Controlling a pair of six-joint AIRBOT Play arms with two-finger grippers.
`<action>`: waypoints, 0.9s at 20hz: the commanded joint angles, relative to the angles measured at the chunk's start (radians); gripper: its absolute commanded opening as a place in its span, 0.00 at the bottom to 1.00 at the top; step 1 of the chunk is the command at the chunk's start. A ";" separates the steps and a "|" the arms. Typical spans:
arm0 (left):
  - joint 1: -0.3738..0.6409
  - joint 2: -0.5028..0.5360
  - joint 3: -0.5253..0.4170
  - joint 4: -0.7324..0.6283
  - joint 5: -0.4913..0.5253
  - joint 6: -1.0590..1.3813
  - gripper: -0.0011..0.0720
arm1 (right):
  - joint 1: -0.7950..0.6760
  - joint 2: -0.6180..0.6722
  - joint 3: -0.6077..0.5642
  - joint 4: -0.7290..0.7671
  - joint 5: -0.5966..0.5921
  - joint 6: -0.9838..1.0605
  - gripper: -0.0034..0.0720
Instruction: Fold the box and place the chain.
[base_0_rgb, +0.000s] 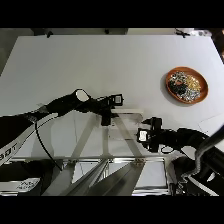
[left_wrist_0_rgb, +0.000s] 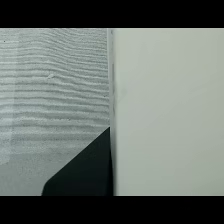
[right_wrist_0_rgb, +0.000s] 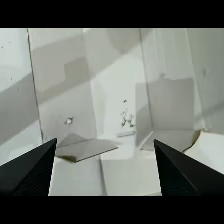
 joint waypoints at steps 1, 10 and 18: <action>-0.001 0.000 0.001 0.000 0.000 0.000 0.03 | 0.023 0.019 -0.047 -0.025 0.012 0.043 0.98; -0.001 0.001 0.001 0.000 0.000 0.000 0.03 | 0.058 -0.076 -0.074 0.045 -0.160 0.043 0.98; -0.001 0.001 0.001 0.000 0.000 0.000 0.03 | 0.057 -0.134 -0.072 0.044 -0.392 0.043 0.97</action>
